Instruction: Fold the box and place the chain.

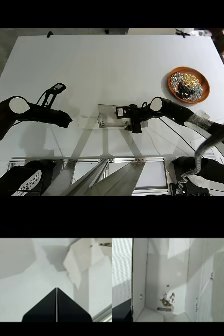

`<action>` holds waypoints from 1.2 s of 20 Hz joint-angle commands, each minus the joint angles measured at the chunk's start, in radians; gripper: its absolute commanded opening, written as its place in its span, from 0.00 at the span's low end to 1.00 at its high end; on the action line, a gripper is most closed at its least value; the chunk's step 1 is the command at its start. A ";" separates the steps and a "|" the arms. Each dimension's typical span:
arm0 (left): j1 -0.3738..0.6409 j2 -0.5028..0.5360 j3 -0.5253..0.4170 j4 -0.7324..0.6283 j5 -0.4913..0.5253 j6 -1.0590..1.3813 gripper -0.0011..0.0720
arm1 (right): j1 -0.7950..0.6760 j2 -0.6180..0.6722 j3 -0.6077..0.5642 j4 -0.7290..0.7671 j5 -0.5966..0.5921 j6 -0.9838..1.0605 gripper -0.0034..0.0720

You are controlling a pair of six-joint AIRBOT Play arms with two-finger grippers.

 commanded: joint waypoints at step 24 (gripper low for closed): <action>-0.209 -0.220 -0.071 -0.379 0.241 -0.048 0.03 | 0.001 0.000 0.000 0.000 0.000 0.000 0.77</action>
